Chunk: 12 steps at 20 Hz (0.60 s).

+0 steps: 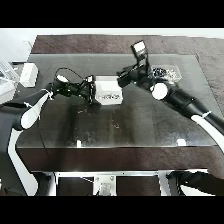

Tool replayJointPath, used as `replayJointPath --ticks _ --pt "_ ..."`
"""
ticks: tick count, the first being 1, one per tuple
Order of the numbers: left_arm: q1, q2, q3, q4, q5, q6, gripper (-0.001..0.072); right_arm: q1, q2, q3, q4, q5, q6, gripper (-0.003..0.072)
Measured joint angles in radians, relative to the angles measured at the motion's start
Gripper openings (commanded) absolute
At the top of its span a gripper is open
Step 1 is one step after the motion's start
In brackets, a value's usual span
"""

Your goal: Fold the box and place the chain.

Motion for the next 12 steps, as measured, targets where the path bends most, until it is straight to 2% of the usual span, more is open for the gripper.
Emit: replayJointPath --ticks 3,6,8,12 --pt "0.0 0.0 0.0 0.0 0.0 0.0 0.0533 -0.093 0.011 0.042 0.007 0.067 -0.093 0.0223" --pt "0.0 0.0 0.0 0.0 0.001 0.0 0.0532 -0.182 0.002 0.098 0.089 0.144 -0.209 0.0188" --pt "0.0 0.0 0.0 0.0 0.002 0.0 0.0532 -0.231 -0.029 0.148 0.2 0.232 -0.332 0.0188" --pt "0.0 0.0 0.0 0.0 0.002 0.0 0.0532 -0.315 -0.159 0.277 0.494 0.493 -0.619 0.0187"
